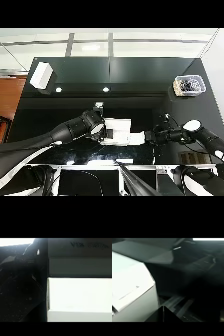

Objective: Fold the box and place the chain.

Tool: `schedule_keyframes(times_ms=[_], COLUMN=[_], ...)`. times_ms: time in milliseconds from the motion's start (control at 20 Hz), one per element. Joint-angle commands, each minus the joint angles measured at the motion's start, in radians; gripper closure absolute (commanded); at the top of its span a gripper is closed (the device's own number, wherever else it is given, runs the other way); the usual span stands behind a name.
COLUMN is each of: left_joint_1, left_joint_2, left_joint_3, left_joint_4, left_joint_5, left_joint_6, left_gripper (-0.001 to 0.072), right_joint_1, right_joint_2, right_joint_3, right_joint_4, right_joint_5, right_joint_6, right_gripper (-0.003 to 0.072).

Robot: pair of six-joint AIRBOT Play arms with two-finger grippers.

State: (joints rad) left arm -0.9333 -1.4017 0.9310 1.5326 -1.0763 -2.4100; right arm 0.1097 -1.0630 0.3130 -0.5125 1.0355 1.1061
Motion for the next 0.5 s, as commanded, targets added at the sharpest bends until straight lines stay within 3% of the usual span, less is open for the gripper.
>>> schedule_keyframes(times_ms=[0, 100, 250, 450], left_joint_1=[0.0, 0.0, 0.0, 0.0], left_joint_2=[0.0, 0.0, 0.0, 0.0], left_joint_3=[0.001, 0.001, 0.001, 0.001], left_joint_4=[0.0, 0.0, 0.0, 0.0], left_joint_5=[0.001, -0.002, -0.001, 0.0], left_joint_6=[0.001, 0.001, 0.001, 0.001], left_gripper=[0.0683, 0.0684, 0.0684, 0.0683], right_joint_1=[0.006, 0.006, 0.006, 0.007], right_joint_2=[-0.019, -0.019, -0.019, -0.019], right_joint_3=[-0.002, 0.001, 0.032, 0.064], right_joint_4=[0.08, 0.118, 0.127, 0.127], right_joint_5=[0.025, 0.082, 0.134, 0.157], right_joint_6=[-0.075, -0.124, -0.132, -0.134], right_gripper=[0.068, 0.0648, 0.0087, 0.0071])
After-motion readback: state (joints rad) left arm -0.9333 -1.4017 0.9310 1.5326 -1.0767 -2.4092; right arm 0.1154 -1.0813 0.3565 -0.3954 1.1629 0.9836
